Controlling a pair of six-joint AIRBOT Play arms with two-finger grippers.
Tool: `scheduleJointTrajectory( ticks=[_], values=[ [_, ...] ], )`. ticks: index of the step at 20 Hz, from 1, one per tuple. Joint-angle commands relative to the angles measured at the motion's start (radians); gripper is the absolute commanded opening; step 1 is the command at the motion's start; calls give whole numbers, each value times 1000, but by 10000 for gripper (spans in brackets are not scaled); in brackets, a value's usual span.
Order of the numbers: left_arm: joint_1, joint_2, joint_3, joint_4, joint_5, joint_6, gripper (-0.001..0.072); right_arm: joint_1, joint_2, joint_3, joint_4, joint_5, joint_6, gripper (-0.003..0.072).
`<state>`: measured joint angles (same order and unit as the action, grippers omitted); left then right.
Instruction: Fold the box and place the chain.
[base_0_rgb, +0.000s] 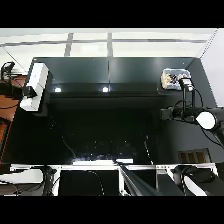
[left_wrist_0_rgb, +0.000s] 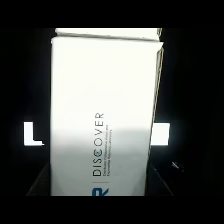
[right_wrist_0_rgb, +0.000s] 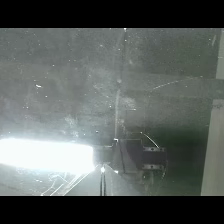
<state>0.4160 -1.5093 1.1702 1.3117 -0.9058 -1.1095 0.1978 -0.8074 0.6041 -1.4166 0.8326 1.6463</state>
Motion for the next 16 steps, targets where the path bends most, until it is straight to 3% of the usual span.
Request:
scheduleJointTrajectory(
  ticks=[1,2,3,5,9,10,12,14,16],
  values=[
    [-2,-4,1,-16,34,0,303,0,1,0,8,1,0,12],
    [-2,-3,2,-16,39,0,447,0,1,0,10,1,0,12],
    [-2,-2,8,-16,35,-1,702,0,1,0,11,1,0,12],
    [-2,4,60,-16,-15,-7,713,0,1,0,11,0,0,12],
    [-2,35,296,-47,-185,-157,706,1,1,0,10,-8,-2,12],
    [-2,41,375,-67,-249,-200,587,6,1,1,10,-20,-17,12],
    [-2,55,510,-148,-377,-230,21,27,1,19,11,-32,-81,12],
    [-11,111,553,-290,-378,-229,25,53,1,79,9,16,-148,12],
    [-63,202,544,-323,-367,-223,24,71,1,168,7,88,-189,12]
  ],
)
